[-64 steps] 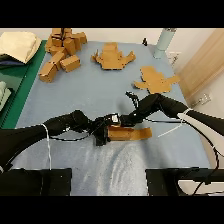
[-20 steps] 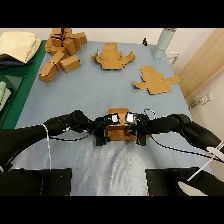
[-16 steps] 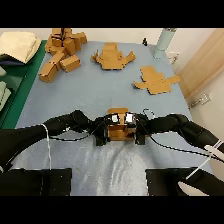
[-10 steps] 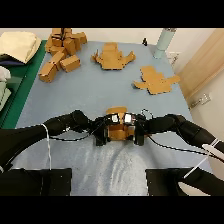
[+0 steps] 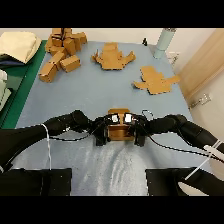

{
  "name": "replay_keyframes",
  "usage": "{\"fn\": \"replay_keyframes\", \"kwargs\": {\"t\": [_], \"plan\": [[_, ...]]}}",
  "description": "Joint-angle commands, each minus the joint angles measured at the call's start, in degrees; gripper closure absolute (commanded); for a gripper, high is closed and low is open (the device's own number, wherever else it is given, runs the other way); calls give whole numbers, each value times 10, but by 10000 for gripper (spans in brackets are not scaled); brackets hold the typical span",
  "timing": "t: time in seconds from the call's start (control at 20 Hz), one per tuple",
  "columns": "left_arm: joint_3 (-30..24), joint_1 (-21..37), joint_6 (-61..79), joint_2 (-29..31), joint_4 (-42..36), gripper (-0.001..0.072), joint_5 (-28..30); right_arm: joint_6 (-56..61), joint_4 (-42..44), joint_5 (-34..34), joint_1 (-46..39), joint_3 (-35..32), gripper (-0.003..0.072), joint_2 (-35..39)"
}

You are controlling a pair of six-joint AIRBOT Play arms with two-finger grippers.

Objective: Fold the box.

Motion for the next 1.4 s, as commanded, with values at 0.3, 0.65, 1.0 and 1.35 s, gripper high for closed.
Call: {"fn": "replay_keyframes", "kwargs": {"t": [0.3,0.65,1.0,1.35], "plan": [[0,0,0,0,1,179,0,641,-478,-55,-8,5,682,127],[0,0,0,0,1,179,0,767,-310,-135,-162,4,684,37],[0,0,0,0,1,179,0,579,-12,-75,-163,4,683,-39],[0,0,0,0,1,180,0,571,59,-121,-163,5,683,-15]]}}
